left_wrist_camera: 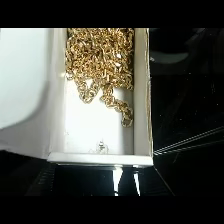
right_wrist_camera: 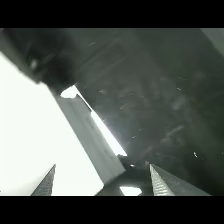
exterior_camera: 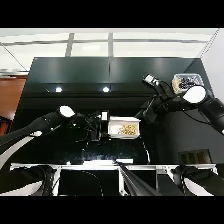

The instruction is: Fold the box and place the chain.

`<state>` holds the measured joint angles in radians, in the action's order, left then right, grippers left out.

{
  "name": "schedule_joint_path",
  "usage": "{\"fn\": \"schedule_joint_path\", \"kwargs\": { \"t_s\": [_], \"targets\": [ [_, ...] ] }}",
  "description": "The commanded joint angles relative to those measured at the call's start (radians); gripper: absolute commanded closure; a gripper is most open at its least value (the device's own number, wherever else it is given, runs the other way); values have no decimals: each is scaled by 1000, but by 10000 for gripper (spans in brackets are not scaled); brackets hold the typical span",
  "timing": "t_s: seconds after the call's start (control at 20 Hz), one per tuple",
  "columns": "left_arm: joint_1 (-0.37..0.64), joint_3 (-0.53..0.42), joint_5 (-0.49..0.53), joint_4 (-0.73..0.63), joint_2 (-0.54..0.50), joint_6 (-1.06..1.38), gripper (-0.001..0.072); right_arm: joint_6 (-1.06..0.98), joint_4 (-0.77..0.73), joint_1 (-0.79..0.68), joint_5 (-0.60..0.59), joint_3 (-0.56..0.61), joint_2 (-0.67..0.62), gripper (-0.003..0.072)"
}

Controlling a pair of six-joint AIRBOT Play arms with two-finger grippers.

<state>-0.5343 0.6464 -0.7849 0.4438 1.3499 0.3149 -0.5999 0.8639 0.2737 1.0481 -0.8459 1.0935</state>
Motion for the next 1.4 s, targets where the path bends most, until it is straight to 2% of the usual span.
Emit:
{"fn": "schedule_joint_path", "kwargs": {
  "t_s": [0.0,0.25,0.55,0.6,0.65,0.7,0.75,0.8,0.85,0.9,1.15,1.2,1.35],
  "targets": [
    [0,1,0,0,1,0,315,128,13,15,167,-10,-11,-6],
    [0,1,-2,0,0,0,315,208,-87,89,81,101,-10,-5],
    [0,1,-3,0,0,0,315,251,-81,126,45,107,-10,-4],
    [0,1,-3,0,0,0,315,257,-81,126,46,107,-10,131],
    [0,1,-3,0,0,0,315,257,-80,126,45,107,-10,205],
    [0,1,-3,0,0,0,315,257,-79,126,40,107,-10,205],
    [0,1,-3,0,0,0,315,257,-77,126,38,107,-10,258],
    [0,1,-3,0,0,0,315,257,-73,126,32,107,-10,277],
    [0,1,-3,0,0,0,315,256,-69,126,26,107,-10,399],
    [0,1,-3,0,0,0,315,256,-65,126,18,107,-10,461],
    [0,1,-3,0,0,0,315,236,-47,126,12,107,-10,463],
    [0,1,-3,0,0,0,315,231,-45,126,10,107,-10,506],
    [0,1,-3,0,0,0,315,219,-43,126,-2,107,-10,527]
  ]
}}
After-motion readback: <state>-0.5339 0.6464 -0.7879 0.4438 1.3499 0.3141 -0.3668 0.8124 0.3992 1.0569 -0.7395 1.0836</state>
